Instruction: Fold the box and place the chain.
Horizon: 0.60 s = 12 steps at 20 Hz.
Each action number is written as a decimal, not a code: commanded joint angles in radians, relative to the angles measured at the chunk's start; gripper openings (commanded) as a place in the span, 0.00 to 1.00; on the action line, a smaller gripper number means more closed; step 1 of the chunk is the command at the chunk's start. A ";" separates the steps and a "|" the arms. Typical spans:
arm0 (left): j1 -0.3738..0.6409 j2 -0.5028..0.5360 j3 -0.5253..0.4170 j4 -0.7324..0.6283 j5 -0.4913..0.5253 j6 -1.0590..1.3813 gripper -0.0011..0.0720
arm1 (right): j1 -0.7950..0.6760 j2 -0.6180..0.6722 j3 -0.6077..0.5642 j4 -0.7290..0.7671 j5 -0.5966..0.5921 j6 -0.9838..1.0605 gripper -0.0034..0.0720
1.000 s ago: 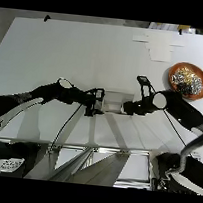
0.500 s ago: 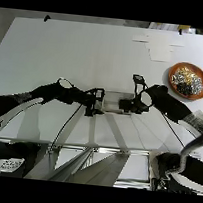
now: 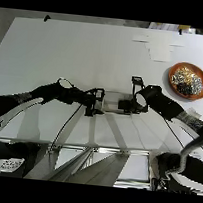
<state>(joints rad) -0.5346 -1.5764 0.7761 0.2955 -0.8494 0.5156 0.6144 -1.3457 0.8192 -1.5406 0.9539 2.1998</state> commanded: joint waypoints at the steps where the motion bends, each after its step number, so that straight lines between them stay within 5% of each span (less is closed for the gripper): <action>1: 0.001 0.001 0.000 0.000 0.000 0.000 0.36 | 0.009 -0.004 0.001 -0.009 -0.005 -0.002 0.28; 6: 0.001 0.001 0.000 0.000 0.000 0.000 0.36 | 0.009 -0.004 0.002 -0.009 0.009 -0.010 0.07; 10: 0.001 0.001 0.000 0.000 0.000 0.000 0.36 | 0.009 -0.004 0.001 -0.009 0.002 -0.022 0.08; 12: 0.001 0.001 0.000 0.000 0.000 0.000 0.36 | 0.009 -0.004 0.001 -0.008 -0.005 -0.032 0.26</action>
<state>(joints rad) -0.5346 -1.5764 0.7761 0.2958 -0.8494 0.5167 0.6228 -1.3491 0.8196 -1.5478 0.9539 2.1773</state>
